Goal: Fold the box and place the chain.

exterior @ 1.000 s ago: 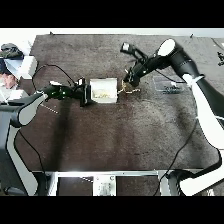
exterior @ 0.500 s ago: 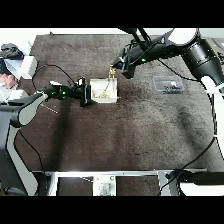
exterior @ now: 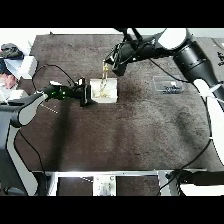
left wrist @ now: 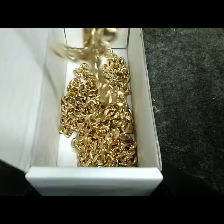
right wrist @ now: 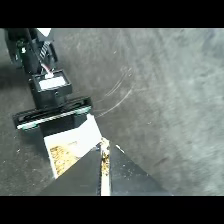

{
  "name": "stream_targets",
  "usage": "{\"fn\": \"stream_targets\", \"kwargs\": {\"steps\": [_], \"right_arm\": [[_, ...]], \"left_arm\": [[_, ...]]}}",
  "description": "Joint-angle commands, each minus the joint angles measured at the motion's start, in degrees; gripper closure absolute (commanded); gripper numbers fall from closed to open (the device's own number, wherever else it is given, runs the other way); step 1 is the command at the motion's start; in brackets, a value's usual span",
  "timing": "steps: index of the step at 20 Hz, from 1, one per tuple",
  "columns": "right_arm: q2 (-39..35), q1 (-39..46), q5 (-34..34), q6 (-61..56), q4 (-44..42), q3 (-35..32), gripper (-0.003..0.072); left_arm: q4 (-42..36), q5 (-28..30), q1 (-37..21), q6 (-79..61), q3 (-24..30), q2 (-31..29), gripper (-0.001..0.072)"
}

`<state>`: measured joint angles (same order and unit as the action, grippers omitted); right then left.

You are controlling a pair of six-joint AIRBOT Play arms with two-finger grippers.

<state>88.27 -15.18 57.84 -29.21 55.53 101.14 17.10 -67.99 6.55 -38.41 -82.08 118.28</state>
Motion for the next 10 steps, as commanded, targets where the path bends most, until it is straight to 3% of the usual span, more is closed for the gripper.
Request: {"fn": "stream_targets", "kwargs": {"steps": [1, 2, 3, 4, 5, 6, 8, 10], "right_arm": [[3.56, -0.09, 1.07, -2.10, 1.29, -0.02, 0.0700], [4.68, -0.09, 1.81, -2.12, 1.66, -0.04, 0.0692], [5.49, -0.09, 2.05, -2.47, 2.84, -0.07, 0.0492], [5.92, -0.09, 1.90, -3.10, 4.33, -0.07, 0.0231], [5.99, -0.04, 1.60, -3.19, 5.75, -0.07, 0.0267], [5.90, 0.22, 1.01, -3.17, 6.99, -0.07, 0.0360], [5.90, 1.64, -2.03, -3.58, 6.80, -0.07, 0.0357], [6.03, 3.04, -6.05, -5.88, 6.62, -0.04, 0.0467]], "left_arm": [[0.02, -0.02, -0.04, 0.00, 0.02, 0.00, 0.0424], [0.02, 0.00, -0.04, -0.02, 0.00, 0.00, 0.0424], [0.02, 0.00, -0.04, -0.02, 0.02, 0.00, 0.0424], [0.02, 0.00, -0.04, 0.00, 0.02, 0.00, 0.0424], [0.02, 0.02, -0.04, 0.00, 0.00, 0.00, 0.0424], [0.02, 0.02, -0.04, -0.02, 0.00, 0.00, 0.0424], [0.02, 0.00, -0.04, 0.00, 0.00, 0.00, 0.0424], [0.02, 0.00, -0.04, -0.02, 0.00, 0.00, 0.0424]]}}
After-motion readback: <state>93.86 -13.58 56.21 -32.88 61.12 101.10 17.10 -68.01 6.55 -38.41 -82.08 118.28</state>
